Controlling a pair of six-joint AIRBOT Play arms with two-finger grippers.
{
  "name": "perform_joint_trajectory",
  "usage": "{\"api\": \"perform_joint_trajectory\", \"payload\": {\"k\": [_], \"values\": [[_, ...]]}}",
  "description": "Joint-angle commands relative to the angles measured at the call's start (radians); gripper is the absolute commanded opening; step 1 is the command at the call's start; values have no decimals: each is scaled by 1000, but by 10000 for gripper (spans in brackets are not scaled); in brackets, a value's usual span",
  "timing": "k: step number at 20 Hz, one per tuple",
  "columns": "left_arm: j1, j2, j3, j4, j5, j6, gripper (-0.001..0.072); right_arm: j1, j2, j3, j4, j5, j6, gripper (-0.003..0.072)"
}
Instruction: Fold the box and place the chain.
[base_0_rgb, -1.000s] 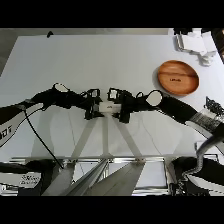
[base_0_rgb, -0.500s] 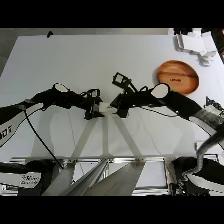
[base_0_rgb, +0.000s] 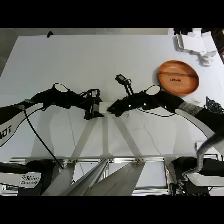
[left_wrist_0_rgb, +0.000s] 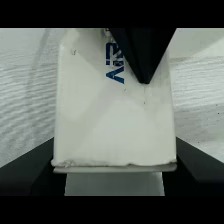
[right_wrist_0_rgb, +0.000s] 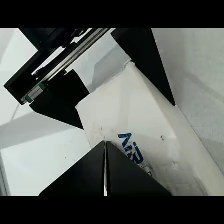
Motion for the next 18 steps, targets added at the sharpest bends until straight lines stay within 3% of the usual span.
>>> {"api": "perform_joint_trajectory", "payload": {"k": [1, 6, 9, 14, 18], "values": [[0, 1, 0, -1, 2, 0, 148, 0, -6, -1, 15, 5, 13, 7], [0, 1, 0, -1, 2, 0, 149, -68, 123, -9, 16, 5, 15, 7], [0, 1, 0, -1, 2, 0, 149, -123, 188, -78, 17, 7, 17, 7], [0, 1, 0, -1, 2, 0, 148, -130, 157, -225, 68, -44, 33, 7], [0, 1, 0, -1, 2, 0, 149, -130, 131, -245, 117, -98, 40, 7]]}}
